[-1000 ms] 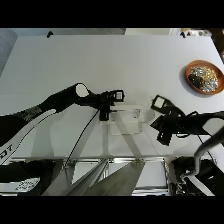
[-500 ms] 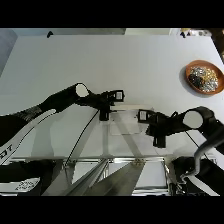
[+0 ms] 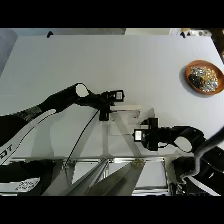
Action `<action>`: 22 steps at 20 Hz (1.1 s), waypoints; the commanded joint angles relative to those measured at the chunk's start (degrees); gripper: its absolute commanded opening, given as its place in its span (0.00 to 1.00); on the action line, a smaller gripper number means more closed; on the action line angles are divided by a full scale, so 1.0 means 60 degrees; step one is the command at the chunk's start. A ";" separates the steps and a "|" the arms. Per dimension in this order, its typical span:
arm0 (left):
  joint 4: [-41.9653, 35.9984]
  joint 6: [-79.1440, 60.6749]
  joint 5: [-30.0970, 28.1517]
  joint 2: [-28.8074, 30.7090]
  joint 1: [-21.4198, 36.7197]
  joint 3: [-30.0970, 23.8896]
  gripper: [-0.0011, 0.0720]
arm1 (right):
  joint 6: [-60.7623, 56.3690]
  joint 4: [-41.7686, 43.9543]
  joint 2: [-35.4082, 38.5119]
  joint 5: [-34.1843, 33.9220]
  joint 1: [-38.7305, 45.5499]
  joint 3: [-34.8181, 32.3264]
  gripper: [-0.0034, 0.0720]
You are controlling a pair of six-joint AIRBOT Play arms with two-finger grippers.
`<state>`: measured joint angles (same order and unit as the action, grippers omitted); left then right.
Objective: Fold the box and place the chain.
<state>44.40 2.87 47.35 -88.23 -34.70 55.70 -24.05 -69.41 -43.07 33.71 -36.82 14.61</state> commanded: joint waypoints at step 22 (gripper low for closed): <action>0.0000 -0.0004 0.0007 -0.0007 -0.0007 -0.0004 0.03 | 0.1759 0.1337 -0.0605 -0.1585 0.0940 0.0670 0.97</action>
<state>44.40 2.85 47.40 -88.23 -34.70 55.70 -18.26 -67.81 -46.65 23.00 -32.64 17.87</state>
